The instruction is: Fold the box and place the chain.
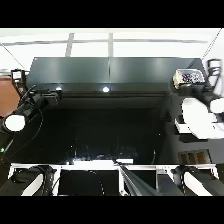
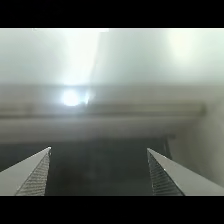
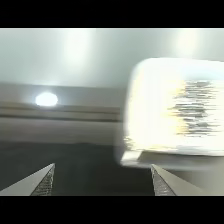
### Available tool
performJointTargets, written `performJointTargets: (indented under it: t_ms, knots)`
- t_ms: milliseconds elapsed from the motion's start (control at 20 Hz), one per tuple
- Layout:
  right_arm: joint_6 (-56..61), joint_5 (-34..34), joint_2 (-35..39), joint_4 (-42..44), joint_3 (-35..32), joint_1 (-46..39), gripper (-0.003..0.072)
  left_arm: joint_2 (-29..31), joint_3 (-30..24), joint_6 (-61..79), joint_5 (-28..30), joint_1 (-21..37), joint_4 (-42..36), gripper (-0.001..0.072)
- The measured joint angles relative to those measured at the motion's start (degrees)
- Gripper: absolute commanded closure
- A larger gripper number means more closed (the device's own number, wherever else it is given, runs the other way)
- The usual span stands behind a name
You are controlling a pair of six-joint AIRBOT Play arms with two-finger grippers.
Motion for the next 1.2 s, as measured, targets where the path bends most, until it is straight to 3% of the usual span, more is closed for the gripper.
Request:
performJointTargets:
  t_ms: [250,400,650,800,850,900,950,1000,1050,1200]
  knots:
    - [15.82,13.38,-7.13,-18.88,13.33,-24.24,-0.0021,-0.24,0.79,0.92,-11.37,0.0,0.26,-0.0001]
    - [17.77,23.45,-13.75,-24.5,20.7,-34.69,-0.002,-0.28,0.87,1.09,-14.75,0.0,0.28,-0.0001]
    - [5.49,45.64,-28.5,-23.58,33.57,-40.76,-0.002,-0.28,0.92,1.11,-17.16,0.0,0.28,-0.0001]
    - [-0.66,52.57,-33.79,-22.03,36.5,-41.27,-0.0019,-0.28,0.92,1.11,-17.97,0.0,0.26,0.0]
    - [-2.78,54.05,-35.01,-21.62,36.98,-41.33,0.0039,-0.28,0.92,1.11,-18.1,0.0,0.24,0.0]
    - [-4.92,55.41,-35.85,-20.46,37.35,-41.44,0.024,-0.28,0.92,1.11,-18.25,0.0,0.22,0.0]
    - [-6.71,55.98,-36.44,-19.34,37.64,-41.48,0.0354,-0.28,0.92,1.14,-18.4,0.0,0.09,0.0]
    - [-8.28,56.61,-36.89,-18.03,37.83,-41.51,0.0632,-0.28,0.92,1.11,-18.43,0.0,-0.07,0.0]
    - [-9.51,57.07,-37.11,-17.16,37.97,-41.53,0.067,-0.28,0.92,1.11,-18.51,0.0,-0.22,0.0]
    - [-12.09,58.99,-37.38,-14.69,38.18,-41.55,0.0669,-0.28,0.92,1.11,-18.58,0.0,-0.46,0.0]
